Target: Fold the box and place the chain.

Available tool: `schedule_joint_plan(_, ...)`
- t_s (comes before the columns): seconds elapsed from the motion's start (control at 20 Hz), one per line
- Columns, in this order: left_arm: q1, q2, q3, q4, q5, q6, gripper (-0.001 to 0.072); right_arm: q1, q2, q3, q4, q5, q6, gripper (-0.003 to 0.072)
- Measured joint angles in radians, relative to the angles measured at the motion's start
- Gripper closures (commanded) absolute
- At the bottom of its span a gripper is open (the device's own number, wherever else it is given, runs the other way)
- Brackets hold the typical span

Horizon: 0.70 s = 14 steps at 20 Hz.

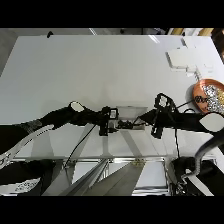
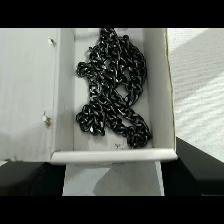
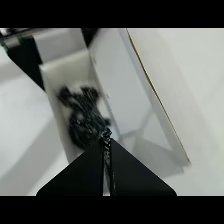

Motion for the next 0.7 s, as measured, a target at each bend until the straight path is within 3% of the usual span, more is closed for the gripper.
schedule_joint_plan(0.3,0.0,0.0,0.0,0.0,0.0,0.0,0.0438,0.246,-0.086,-0.018,0.072,-0.198,0.014,0.0666)
schedule_joint_plan(0.35,0.0,0.0,0.0,0.0,0.0,0.0,0.0438,0.275,-0.114,-0.019,0.077,-0.232,0.017,0.0631)
schedule_joint_plan(0.45,0.0,0.0,0.0,0.0,0.0,0.0,0.0438,0.315,-0.172,-0.019,0.081,-0.296,0.031,0.0485)
schedule_joint_plan(0.7,0.0,0.0,0.0,0.0,0.0,0.0,0.0438,0.316,-0.199,0.01,-0.016,-0.346,0.118,0.0496)
